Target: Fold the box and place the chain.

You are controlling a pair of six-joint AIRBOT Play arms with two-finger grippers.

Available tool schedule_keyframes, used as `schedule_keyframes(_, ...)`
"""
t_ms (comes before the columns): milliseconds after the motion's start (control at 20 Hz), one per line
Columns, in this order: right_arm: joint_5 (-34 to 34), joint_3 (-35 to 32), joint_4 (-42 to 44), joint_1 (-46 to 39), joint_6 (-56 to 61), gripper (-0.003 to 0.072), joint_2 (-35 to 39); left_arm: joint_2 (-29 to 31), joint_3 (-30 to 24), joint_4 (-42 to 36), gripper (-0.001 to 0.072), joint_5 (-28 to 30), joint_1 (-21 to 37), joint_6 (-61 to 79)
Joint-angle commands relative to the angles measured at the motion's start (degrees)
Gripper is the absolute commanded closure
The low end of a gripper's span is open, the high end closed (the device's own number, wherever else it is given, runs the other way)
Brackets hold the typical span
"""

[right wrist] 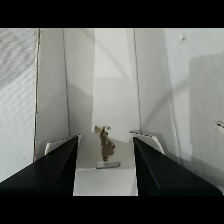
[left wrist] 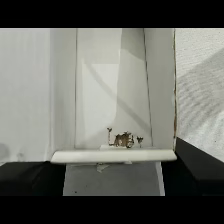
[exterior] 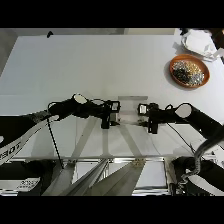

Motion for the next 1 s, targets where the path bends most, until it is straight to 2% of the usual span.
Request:
schedule_keyframes(0,-0.8,0.0,0.4,-0.1,1.8,0.033,0.5,0.0,0.0,0.0,0.0643,0.0,0.0,0.0)
schedule_keyframes(50,0.1,0.0,0.4,-0.8,3.7,0.0415,1.4,0.0,0.0,0.0,0.0643,0.1,0.0,0.0)
schedule_keyframes(150,4.2,0.0,0.3,-2.8,7.1,0.0494,3.6,0.0,0.0,0.0,0.0643,0.0,0.0,0.0)
schedule_keyframes(300,14.5,0.0,-0.7,-7.2,12.8,0.0646,8.6,0.0,0.0,0.0,0.0643,0.0,0.0,0.0)
schedule_keyframes(350,18.5,0.0,-0.6,-9.4,16.3,0.0667,10.7,0.0,0.0,0.0,0.0643,0.0,0.0,0.0)
schedule_keyframes(450,24.7,0.0,-1.2,-14.3,23.8,0.0667,14.8,0.0,0.0,0.0,0.0643,0.0,0.0,0.0)
schedule_keyframes(550,27.0,0.0,-2.3,-20.1,33.5,0.0667,18.6,0.0,0.0,0.0,0.0643,0.0,0.0,0.0)
schedule_keyframes(750,25.0,0.0,-3.0,-32.6,56.9,0.0667,21.3,0.0,0.0,0.0,0.0643,0.0,0.0,0.0)
schedule_keyframes(950,22.8,-0.1,-15.1,-35.8,70.9,0.0667,18.9,0.0,0.0,0.0,0.0643,0.0,0.0,0.0)
